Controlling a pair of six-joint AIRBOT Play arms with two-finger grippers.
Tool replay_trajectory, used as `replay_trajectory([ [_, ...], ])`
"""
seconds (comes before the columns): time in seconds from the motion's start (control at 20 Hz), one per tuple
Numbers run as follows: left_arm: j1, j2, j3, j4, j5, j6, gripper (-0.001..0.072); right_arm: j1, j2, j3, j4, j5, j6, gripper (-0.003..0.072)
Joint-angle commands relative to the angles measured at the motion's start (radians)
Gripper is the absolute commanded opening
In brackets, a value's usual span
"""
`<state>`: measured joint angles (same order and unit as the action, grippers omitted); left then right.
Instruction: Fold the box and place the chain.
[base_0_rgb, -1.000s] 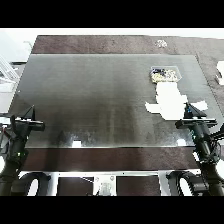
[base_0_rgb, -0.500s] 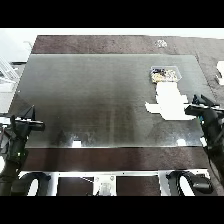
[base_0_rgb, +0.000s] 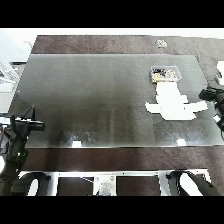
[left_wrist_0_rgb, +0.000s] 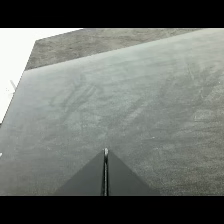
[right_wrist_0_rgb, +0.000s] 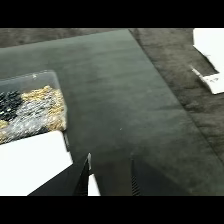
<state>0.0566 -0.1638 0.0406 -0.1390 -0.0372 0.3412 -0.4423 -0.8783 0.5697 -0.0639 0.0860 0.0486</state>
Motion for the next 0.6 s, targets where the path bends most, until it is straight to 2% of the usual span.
replay_trajectory([
  [0.0,0.000,0.001,-0.001,0.000,0.000,0.000,0.0021,-0.182,-0.136,0.114,-0.094,0.275,0.118,0.0316],
  [0.15,0.000,0.001,-0.001,0.000,0.000,0.000,0.0021,-0.369,-0.331,0.276,-0.484,0.589,0.454,0.0335],
  [0.25,0.000,0.001,-0.001,0.000,0.000,0.000,0.0021,-0.441,-0.438,0.397,-0.702,0.725,0.578,0.0358],
  [0.45,0.000,0.001,-0.001,0.000,0.000,0.000,0.0021,-0.515,-0.632,0.684,-0.880,0.960,0.629,0.0359],
  [0.55,0.000,0.001,-0.001,0.000,0.000,0.000,0.0021,-0.523,-0.764,0.873,-0.925,1.147,0.632,0.0358],
])
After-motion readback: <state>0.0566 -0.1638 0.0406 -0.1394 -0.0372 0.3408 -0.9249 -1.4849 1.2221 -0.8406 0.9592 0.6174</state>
